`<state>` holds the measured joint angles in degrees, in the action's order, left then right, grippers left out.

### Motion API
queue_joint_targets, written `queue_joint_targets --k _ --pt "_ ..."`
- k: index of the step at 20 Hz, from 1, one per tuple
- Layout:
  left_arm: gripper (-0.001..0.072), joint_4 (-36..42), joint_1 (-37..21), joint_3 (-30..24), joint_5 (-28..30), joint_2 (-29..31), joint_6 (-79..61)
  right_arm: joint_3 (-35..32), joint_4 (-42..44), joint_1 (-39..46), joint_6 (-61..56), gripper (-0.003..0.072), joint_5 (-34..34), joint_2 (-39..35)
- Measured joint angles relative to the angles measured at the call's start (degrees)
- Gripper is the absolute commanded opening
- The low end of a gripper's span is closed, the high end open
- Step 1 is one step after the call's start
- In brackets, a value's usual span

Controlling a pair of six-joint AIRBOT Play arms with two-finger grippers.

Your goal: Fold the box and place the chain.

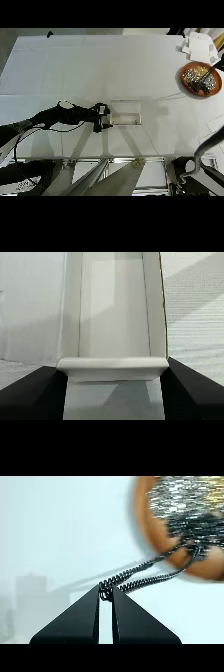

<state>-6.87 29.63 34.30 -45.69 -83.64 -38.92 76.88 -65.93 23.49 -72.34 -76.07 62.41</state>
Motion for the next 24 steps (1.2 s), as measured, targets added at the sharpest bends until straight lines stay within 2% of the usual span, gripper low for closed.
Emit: queue_joint_targets --k 6,13,18,24 --pt "0.007 0.0 0.0 0.0 0.0 0.0 0.0 0.0 3.5 -11.7 0.6 0.0014 -9.9 -8.3" --pt "0.007 0.0 0.0 0.0 0.0 0.0 0.0 -0.1 4.2 -24.8 -0.9 0.0014 -13.6 -14.1" --pt "0.007 0.0 0.0 0.0 0.0 0.0 0.0 -2.4 4.2 -33.1 -2.4 0.0014 -12.4 -14.8" --pt "0.007 0.0 0.0 0.0 0.0 0.0 0.0 -10.4 4.2 -43.6 -2.7 0.0015 -3.0 -14.9"
